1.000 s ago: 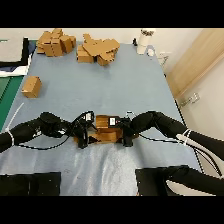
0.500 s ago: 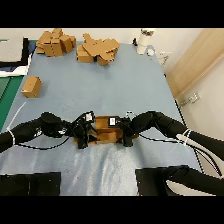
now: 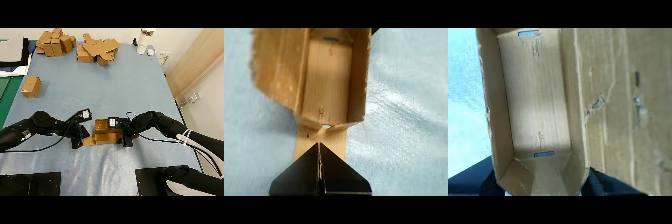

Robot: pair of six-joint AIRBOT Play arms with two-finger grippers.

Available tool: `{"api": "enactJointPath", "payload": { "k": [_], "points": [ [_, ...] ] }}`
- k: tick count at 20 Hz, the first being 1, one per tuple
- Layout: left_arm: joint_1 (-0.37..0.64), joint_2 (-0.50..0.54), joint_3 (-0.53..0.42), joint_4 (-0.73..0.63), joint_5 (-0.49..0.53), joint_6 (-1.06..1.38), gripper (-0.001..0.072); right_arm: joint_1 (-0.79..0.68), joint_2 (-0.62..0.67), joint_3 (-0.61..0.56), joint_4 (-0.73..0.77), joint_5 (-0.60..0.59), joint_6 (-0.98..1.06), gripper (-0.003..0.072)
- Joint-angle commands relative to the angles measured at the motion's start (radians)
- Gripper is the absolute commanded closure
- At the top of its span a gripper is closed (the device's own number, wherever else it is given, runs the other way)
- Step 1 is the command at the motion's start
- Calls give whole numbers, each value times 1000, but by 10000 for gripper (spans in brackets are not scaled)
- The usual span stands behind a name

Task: Fold the box.

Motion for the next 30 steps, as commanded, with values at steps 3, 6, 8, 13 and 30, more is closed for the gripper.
{"api": "enactJointPath", "payload": {
  "k": [3, 6, 8, 13, 30],
  "points": [
    [112, 194, 1, 320, -1, -926, 699, 0, 1, 0, 0, 2, 0, 87],
    [272, 198, -16, 427, -160, -1300, 699, 0, 1, 0, 0, 2, 0, 87],
    [324, 190, -45, 397, -201, -1304, 700, 0, 1, 0, 0, 2, 0, 87],
    [237, 171, -144, 234, -104, -1327, 701, 0, 1, 0, 0, 2, 0, 87],
    [-150, -12, -36, -14, 167, -1328, 705, 0, 1, 0, 0, 2, 0, 87]
  ]
}}
